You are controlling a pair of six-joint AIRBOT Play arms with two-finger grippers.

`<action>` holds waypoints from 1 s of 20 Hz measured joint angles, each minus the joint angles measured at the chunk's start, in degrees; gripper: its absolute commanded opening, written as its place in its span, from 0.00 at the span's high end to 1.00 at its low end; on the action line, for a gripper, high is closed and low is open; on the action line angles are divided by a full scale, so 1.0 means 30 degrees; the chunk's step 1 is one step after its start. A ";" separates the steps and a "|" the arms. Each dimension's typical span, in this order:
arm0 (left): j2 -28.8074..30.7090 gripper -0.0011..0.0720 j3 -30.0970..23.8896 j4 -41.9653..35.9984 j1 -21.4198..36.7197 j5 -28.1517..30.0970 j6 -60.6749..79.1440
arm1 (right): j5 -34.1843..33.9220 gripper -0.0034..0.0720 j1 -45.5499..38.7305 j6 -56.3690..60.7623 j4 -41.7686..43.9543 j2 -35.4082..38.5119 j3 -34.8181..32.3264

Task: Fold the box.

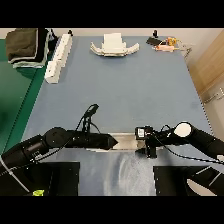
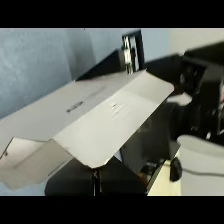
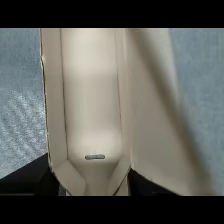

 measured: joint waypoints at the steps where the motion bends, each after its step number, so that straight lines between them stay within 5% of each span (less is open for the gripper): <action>1: -0.0277 0.97 0.0146 -0.0554 -0.0095 0.1158 -0.0146 | 0.0000 0.28 0.0000 0.0000 0.0000 0.0000 0.0000; 7: -0.1945 0.97 0.0459 -0.2106 0.0408 0.4401 -0.0721 | 0.0000 0.28 0.0000 0.0000 0.0007 0.0000 0.0000; 13: -0.4816 0.97 0.0525 -0.2368 0.1362 0.2958 -0.1384 | 0.0000 0.28 0.0000 0.0007 0.0015 0.0000 -0.0007; 20: -0.5778 0.97 0.0532 -0.2448 0.1494 0.2514 -0.1508 | -0.0022 0.28 -0.0007 0.0015 0.0022 0.0000 -0.0007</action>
